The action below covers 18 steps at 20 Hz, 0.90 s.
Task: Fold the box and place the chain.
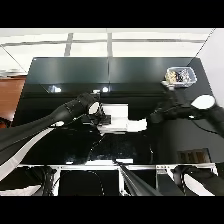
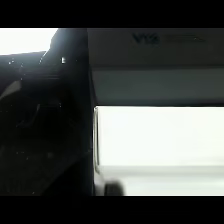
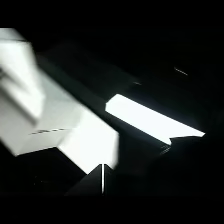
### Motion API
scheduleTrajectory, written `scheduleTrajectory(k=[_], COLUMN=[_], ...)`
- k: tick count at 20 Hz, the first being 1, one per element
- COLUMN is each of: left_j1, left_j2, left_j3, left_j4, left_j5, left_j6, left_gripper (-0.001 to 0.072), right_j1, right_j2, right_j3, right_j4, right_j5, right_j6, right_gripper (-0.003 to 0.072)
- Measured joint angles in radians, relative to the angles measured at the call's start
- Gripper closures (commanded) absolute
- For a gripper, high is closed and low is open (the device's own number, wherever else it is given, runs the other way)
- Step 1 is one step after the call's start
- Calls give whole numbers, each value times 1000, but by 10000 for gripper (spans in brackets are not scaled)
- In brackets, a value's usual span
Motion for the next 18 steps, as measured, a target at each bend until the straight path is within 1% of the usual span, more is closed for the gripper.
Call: scheduleTrajectory(k=[2,3,5,7,10,13,14,15,16,17,18], left_j1=[0,0,0,0,0,0,0,0,0,0,0], left_j2=[0,0,0,0,0,0,0,0,0,0,0], left_j3=[0,0,0,0,0,0,0,0,0,0,0], left_j4=[0,0,0,0,0,0,-1,-3,-3,-3,-3], left_j5=[0,0,-2,-4,-4,-4,-5,-5,-5,-5,-5], left_j6=[1,2,2,2,2,2,2,2,2,2,2], left_gripper=[685,685,685,685,685,685,685,685,685,685,685], right_j1=[-105,-130,-133,-83,30,117,133,144,152,159,162], right_j2=[9,3,-31,-85,-166,-210,-218,-224,-227,-230,-232], right_j3=[-56,-85,-136,-165,-178,-149,-131,-112,-90,-66,-45], right_j4=[34,43,68,108,182,225,230,237,241,243,246], right_j5=[2,-2,-10,-27,-82,-112,-109,-100,-85,-67,-47], right_j6=[108,143,188,206,201,183,174,169,165,161,158], right_gripper=[670,670,670,670,670,669,648,398,205,169,170])
